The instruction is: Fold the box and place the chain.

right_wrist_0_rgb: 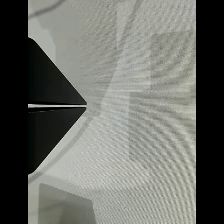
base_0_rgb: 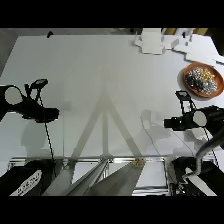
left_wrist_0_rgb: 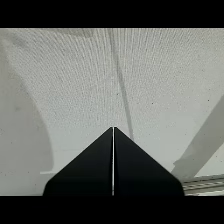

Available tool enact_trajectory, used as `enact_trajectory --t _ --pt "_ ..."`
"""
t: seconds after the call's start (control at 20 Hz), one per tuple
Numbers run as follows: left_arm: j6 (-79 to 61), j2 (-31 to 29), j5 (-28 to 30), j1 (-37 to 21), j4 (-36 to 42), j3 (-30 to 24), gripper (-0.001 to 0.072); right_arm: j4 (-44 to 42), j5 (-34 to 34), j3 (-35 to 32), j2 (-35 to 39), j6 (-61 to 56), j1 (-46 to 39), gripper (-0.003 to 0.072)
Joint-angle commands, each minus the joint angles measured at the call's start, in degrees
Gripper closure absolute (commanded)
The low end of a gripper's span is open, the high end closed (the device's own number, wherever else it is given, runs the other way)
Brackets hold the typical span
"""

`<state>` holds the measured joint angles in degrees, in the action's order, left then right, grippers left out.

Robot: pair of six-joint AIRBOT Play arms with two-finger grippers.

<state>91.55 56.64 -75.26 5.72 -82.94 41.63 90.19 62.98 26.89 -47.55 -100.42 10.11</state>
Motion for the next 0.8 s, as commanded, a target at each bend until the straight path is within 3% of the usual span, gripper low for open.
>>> enact_trajectory --t 0.0,0.2,0.35,0.45,0.55,0.6,0.65,0.75 --pt "0.0 0.0 0.0 -0.1 0.0 -0.1 0.0700 0.0 0.1 0.0 0.0 0.0 0.0 0.0664" --pt "0.0 0.0 0.0 -0.1 0.0 -0.1 0.0700 -0.3 0.0 0.3 0.0 -2.4 0.0 0.0664" --pt "0.0 0.0 0.0 -0.1 0.0 -0.1 0.0700 0.9 6.5 5.5 0.0 1.7 0.0 0.0664" --pt "0.0 0.0 0.0 -0.1 0.0 -0.1 0.0700 7.0 10.9 10.8 -0.1 6.5 -0.5 0.0523" --pt "0.0 0.0 0.0 -0.1 0.0 -0.1 0.0700 19.3 14.6 16.4 -1.3 6.1 -4.6 0.0533" --pt "0.0 0.0 0.0 -0.1 0.0 -0.1 0.0700 24.9 15.8 18.8 -2.3 7.1 -8.1 0.0632" --pt "0.0 0.0 0.0 -0.1 0.0 -0.1 0.0700 28.8 15.9 20.4 -3.3 9.8 -12.0 0.0665" --pt "0.0 0.0 0.0 -0.1 0.0 -0.1 0.0700 32.6 12.9 21.4 -4.3 16.0 -20.4 0.0665"
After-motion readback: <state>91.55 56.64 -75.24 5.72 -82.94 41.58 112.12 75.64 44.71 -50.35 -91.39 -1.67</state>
